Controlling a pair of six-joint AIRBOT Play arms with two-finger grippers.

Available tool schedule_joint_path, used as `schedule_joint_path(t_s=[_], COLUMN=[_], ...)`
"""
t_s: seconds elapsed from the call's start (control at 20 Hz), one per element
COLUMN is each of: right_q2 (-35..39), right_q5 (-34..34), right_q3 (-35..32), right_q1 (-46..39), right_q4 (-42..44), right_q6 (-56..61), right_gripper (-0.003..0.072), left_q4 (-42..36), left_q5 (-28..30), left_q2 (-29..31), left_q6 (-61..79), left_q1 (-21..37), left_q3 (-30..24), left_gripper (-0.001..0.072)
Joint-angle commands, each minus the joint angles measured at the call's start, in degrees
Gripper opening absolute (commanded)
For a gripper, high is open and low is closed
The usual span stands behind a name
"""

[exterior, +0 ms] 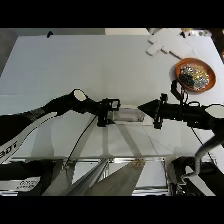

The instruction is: Fold the box and place the chain.

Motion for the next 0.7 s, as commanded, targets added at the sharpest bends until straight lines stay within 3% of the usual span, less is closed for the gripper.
schedule_joint_path(t_s=[0.0, 0.35, 0.45, 0.65], right_q2=[0.02, 0.02, 0.02, 0.02], right_q5=[0.02, 0.44, 0.46, 0.48], right_q3=[0.00, 0.00, 0.00, 0.00], right_q1=[0.04, 0.04, 0.04, 0.04], right_q4=[-0.31, -2.84, -2.84, -2.84], right_q6=[0.00, 0.04, 0.04, 0.04], right_gripper=[0.0014, 0.0014, 0.0014, 0.0014], left_q4=[-0.09, -0.11, -0.09, -0.11], left_q5=[-0.07, -0.07, -0.09, -0.09], left_q2=[0.02, -0.02, -0.02, -0.02], left_q6=[-0.07, -0.09, -0.24, -0.22], left_q1=[0.02, -0.02, -0.02, -0.02], left_q3=[0.04, 0.04, 0.04, 0.04], left_gripper=[0.0425, 0.0408, 0.0207, 0.0189])
